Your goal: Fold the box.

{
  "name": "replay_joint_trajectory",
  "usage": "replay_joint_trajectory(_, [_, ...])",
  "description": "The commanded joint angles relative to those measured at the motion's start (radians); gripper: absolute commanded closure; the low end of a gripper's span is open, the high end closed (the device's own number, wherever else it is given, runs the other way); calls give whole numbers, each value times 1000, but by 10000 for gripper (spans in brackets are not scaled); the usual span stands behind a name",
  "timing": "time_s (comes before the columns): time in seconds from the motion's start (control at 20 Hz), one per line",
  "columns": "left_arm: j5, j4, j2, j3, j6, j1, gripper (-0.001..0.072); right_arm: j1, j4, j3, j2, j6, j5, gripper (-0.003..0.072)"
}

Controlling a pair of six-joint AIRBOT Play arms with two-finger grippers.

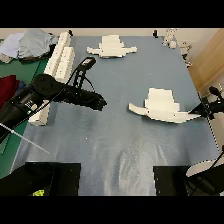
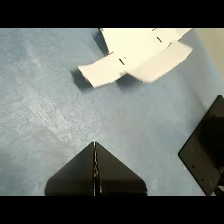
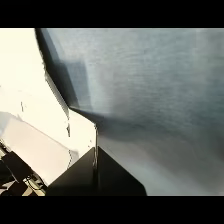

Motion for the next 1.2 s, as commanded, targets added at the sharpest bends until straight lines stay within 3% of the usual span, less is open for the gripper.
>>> replay_joint_trajectory(0.0, [10,-35,1,1,-2,0,695,84,58,0,2,-10,-25,685])
replay_joint_trajectory(0.2, [23,-59,1,1,-3,2,696,275,94,-4,63,90,-16,685])
replay_joint_trajectory(0.35, [-3,-57,1,1,-26,24,695,441,93,-82,198,152,84,686])
replay_joint_trajectory(0.55, [-209,-58,3,-2,-36,150,696,604,92,-337,449,272,288,687])
replay_joint_trajectory(0.7, [-332,-62,24,-51,-35,240,697,715,92,-558,605,345,370,686])
replay_joint_trajectory(0.9, [-350,-65,87,-175,-26,277,696,871,92,-801,764,400,537,687])
replay_joint_trajectory(1.05, [-350,-64,87,-204,-25,276,693,959,85,-888,878,402,642,687])
replay_joint_trajectory(1.1, [-339,-64,87,-205,-23,276,504,982,74,-909,921,403,674,686])
replay_joint_trajectory(1.15, [-320,-64,87,-205,-26,276,121,1004,65,-932,961,404,703,687])
